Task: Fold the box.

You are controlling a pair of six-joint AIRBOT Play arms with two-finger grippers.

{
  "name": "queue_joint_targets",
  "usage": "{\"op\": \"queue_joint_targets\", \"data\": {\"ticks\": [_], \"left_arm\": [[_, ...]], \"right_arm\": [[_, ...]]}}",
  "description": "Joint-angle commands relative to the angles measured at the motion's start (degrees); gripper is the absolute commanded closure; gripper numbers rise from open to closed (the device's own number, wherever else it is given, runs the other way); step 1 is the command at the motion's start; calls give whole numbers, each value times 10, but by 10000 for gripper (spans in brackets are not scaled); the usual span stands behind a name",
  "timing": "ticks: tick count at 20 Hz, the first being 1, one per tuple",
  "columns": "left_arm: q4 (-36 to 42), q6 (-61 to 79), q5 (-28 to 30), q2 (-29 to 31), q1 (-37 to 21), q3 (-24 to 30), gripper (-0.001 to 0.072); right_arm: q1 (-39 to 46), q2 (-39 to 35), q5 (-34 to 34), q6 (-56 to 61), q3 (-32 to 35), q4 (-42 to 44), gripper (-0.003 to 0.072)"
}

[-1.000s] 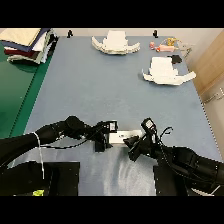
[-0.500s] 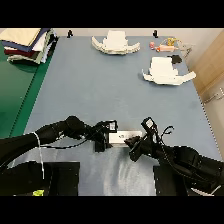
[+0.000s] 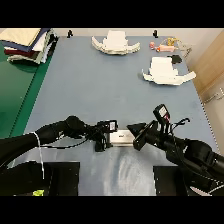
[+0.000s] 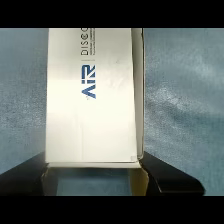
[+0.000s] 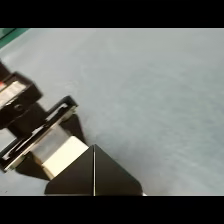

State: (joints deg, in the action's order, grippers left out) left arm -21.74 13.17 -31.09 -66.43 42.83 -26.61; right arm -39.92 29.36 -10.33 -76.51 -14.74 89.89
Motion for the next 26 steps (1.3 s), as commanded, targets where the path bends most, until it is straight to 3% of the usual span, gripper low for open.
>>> {"op": "queue_joint_targets", "data": {"ticks": [1,3,6,13,18,22,26], "left_arm": [[-1,-65,51,11,-1,-11,182],[-1,-72,86,31,-18,-19,183],[-1,-93,85,50,-81,-21,182],[-8,-162,132,42,-335,-62,183],[-33,-200,129,-87,-508,-219,183],[-101,-276,129,-232,-558,-375,183],[-134,-362,117,-340,-576,-500,183]], "right_arm": [[75,-4,-55,2,-36,-21,681],[126,-4,-57,16,-54,-21,681],[172,-4,-58,26,-70,-21,681],[185,-3,-98,40,-71,-16,681],[185,28,-103,64,-71,-16,681],[185,71,-103,110,-71,-16,681],[185,97,-103,137,-75,-16,681]]}}
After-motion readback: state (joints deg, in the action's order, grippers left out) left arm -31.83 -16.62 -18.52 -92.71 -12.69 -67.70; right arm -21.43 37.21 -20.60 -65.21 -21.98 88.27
